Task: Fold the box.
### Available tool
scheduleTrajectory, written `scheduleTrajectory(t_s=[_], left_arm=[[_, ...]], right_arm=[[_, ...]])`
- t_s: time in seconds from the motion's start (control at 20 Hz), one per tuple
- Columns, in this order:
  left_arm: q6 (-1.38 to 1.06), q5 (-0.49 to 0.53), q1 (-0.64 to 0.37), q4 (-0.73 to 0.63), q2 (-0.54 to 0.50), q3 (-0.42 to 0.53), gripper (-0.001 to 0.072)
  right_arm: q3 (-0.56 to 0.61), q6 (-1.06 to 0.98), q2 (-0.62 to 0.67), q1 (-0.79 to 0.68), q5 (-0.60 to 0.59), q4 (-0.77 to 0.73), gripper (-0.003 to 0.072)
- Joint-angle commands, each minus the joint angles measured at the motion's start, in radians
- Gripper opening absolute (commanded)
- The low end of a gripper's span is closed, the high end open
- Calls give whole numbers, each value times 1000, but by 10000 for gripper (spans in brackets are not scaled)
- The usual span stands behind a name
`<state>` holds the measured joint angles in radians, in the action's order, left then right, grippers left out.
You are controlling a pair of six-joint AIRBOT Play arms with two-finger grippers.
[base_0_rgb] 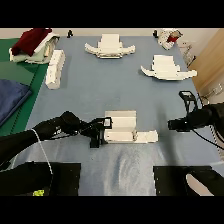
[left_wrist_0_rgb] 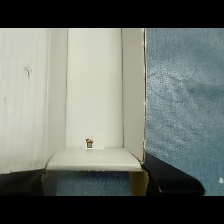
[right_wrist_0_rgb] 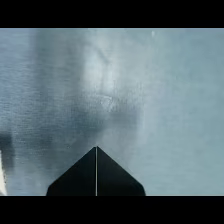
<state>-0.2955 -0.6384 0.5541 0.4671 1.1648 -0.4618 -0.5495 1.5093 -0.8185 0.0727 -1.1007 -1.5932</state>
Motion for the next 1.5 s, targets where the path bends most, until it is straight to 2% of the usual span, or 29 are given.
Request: scheduleTrajectory(t_s=[0.0, 0.1, 0.3, 0.55, 0.95, 1.0, 1.15, 1.2, 1.45], left_arm=[[-1, 0, 0, 0, 0, 1, 390], [-1, 0, 0, 0, 0, 1, 390], [-1, 0, 0, 0, 0, 1, 390], [-1, 0, 0, 0, 0, 1, 390], [-1, 0, 0, 0, 0, 1, 390], [-1, 0, 0, 0, 0, 1, 390], [-1, 0, 0, 0, 0, 1, 390], [-1, 0, 0, 0, 0, 1, 390], [-1, 0, 0, 0, 0, 1, 390]], right_arm=[[26, 128, -105, -179, -36, -446, 4], [51, 198, -170, -162, -23, -560, 5], [75, 219, -240, -37, 14, -618, 5], [74, 227, -238, 100, 26, -650, 5], [37, 227, -111, 109, 8, -663, 7], [34, 226, -99, 109, 7, -664, 37], [29, 227, -90, 110, -12, -676, 329], [29, 227, -91, 110, -21, -683, 380], [29, 226, -94, 204, 17, -701, 389]])
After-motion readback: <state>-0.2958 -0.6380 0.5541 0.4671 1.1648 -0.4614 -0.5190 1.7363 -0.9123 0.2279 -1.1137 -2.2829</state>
